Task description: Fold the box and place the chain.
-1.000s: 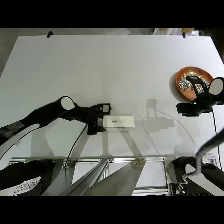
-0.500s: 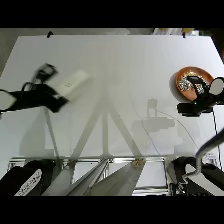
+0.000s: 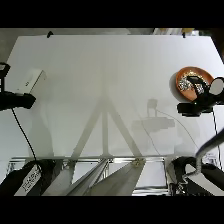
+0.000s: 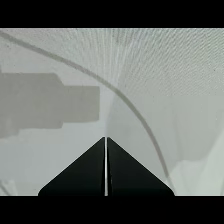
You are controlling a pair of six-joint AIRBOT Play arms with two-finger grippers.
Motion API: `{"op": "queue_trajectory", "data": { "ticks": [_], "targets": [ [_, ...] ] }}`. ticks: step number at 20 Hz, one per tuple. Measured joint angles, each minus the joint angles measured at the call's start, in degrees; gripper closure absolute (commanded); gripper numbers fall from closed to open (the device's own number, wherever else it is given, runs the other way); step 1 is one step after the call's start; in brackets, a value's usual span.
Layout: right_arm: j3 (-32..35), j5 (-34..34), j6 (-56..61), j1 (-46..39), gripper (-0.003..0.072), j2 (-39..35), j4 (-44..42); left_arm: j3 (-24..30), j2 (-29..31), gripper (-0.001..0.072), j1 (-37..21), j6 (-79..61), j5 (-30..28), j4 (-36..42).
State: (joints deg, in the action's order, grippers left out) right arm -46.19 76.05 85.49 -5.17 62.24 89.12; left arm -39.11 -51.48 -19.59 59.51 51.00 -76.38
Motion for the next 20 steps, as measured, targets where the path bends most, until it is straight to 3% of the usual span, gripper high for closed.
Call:
{"op": "queue_trajectory", "data": {
  "ticks": [1, 4, 5, 12, 20],
  "targets": [
    [0.0, 0.0, -0.02, 0.0, 0.0667, -0.02, 0.0, 0.0, -1.46, 0.0148, -0.66, 0.96, 0.24, -0.26],
    [0.0, 0.0, -0.02, 0.0, 0.0667, 0.0, 0.0, 0.02, -4.42, 0.0107, -1.64, 2.64, 1.09, -1.05],
    [0.0, 0.0, -0.02, 0.0, 0.0667, -0.02, 0.0, 0.0, -4.92, -0.0001, -1.81, 3.02, 0.9, -1.25],
    [0.0, 0.0, -0.02, 0.0, 0.0667, 0.0, 0.0, 0.0, -4.33, 0.0016, -2.1, 5.68, 3.56, -1.99],
    [0.0, 0.0, -0.02, 0.0, 0.0667, 0.0, -0.02, 0.0, 5.81, 0.0016, -2.1, 6.29, 11.1, -1.73]
  ]
}}
